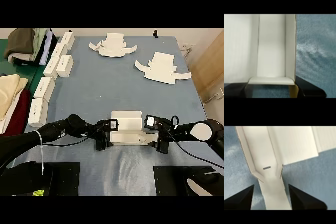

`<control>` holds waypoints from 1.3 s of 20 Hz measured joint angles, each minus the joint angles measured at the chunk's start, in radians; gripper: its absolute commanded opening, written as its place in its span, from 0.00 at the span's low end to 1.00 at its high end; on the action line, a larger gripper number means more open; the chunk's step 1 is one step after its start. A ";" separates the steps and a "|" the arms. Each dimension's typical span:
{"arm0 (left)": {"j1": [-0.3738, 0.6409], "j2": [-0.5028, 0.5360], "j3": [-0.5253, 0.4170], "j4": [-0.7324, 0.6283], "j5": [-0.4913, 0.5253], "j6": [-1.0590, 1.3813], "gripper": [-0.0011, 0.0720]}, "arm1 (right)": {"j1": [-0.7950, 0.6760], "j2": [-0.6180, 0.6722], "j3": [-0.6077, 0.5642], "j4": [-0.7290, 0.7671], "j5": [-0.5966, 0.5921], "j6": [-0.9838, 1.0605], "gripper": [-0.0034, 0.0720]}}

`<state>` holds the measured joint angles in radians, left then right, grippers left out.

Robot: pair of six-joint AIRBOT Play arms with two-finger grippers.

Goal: Fold the box.

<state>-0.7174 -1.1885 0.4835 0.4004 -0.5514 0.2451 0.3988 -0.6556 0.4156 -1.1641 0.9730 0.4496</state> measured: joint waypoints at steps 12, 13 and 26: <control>0.000 0.000 0.000 0.000 0.000 0.000 0.74 | 0.002 -0.084 -0.010 0.129 -0.083 -0.244 0.32; 0.000 0.000 0.000 0.000 0.000 0.000 0.74 | 0.002 -0.085 -0.010 0.142 -0.084 -0.256 0.32; 0.000 0.000 0.001 0.001 0.000 0.001 0.74 | 0.062 -0.142 -0.015 0.251 -0.126 -0.320 0.87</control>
<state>-0.7174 -1.1885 0.4843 0.4011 -0.5514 0.2462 0.4610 -0.7975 0.4004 -0.9127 0.8474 0.1299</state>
